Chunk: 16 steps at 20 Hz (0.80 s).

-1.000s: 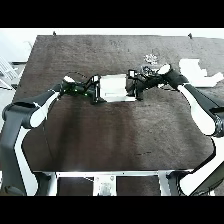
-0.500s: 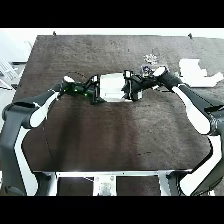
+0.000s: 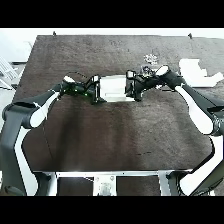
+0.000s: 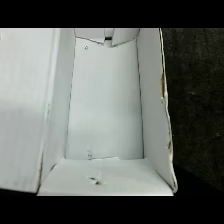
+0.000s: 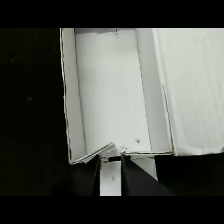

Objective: Fold the box and place the chain.

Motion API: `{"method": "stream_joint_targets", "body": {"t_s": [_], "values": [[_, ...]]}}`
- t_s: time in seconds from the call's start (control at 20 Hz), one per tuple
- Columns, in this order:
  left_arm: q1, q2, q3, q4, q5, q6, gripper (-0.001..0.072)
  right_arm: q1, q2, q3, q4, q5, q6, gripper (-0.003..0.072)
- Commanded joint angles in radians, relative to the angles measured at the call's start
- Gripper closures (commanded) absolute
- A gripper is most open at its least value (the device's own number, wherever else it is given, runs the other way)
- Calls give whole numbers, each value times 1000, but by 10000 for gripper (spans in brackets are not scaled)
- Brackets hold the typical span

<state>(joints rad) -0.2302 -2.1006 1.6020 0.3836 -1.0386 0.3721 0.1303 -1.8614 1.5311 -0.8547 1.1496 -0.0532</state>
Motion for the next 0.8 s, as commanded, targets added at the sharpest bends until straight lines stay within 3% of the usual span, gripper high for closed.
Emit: {"method": "stream_joint_targets", "body": {"t_s": [0.0,0.1,0.4,0.75], "values": [[0,0,0,1,-1,2,239,-29,48,1,-65,93,91,588],[0,0,0,1,-1,2,239,-51,95,1,-63,128,157,674],[0,0,0,1,-1,2,239,-177,165,1,-47,58,556,675],[0,0,0,1,-1,3,239,-312,53,0,-46,55,893,676]]}}
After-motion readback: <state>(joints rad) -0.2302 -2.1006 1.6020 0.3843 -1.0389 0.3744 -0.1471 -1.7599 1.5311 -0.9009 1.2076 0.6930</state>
